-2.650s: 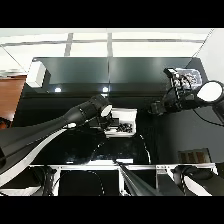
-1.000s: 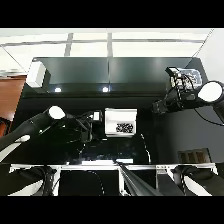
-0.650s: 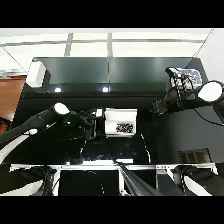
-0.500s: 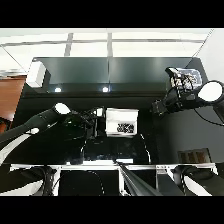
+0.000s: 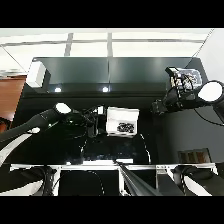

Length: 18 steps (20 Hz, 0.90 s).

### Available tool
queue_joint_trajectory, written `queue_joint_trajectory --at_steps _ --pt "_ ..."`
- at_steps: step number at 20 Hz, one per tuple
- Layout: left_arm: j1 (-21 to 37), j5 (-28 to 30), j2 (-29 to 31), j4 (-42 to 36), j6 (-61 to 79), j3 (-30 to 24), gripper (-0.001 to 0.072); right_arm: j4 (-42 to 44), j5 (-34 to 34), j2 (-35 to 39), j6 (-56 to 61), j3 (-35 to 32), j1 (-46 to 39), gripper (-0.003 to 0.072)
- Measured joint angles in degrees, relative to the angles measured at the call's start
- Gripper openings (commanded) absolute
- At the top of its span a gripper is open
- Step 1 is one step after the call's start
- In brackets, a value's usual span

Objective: Fold the box and place the chain.

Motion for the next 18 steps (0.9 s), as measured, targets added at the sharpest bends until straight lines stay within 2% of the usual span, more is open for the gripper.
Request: queue_joint_trajectory --at_steps 4,5,6,7,8,13,16,18 --pt "-2.21 0.37 -0.15 -0.61 3.5 0.2 0.0702 -0.17 -0.26 0.0 -0.15 0.0 0.0 0.0357" --pt "-2.78 0.76 -0.22 -0.57 3.93 0.2 0.0654 -0.28 -0.35 0.0 -0.24 0.0 0.0 0.0358" --pt "-3.15 1.14 -0.24 -0.59 4.17 0.22 0.0545 -0.61 -0.68 -0.04 -0.42 0.0 0.0 0.0377" --pt "-3.39 1.31 -0.24 -0.63 4.48 0.24 0.0475 -0.83 -1.18 -0.13 -0.52 0.0 -0.02 0.0669" --pt "-3.61 1.42 -0.24 -0.63 4.59 0.24 0.0465 -1.03 -1.97 -0.37 -0.63 0.0 0.0 0.072" --pt "-4.07 1.79 -0.24 -0.7 4.98 0.24 0.0465 2.14 -7.67 -3.78 -3.1 0.0 2.16 0.072" --pt "-4.09 1.9 -0.24 -0.7 5.11 0.24 0.0465 10.05 -10.21 -7.02 -10.75 0.0 4.07 0.072" --pt "-4.09 1.92 -0.24 -0.7 5.11 0.24 0.0464 13.38 -9.2 -8.35 -18.88 0.07 5.03 0.072"
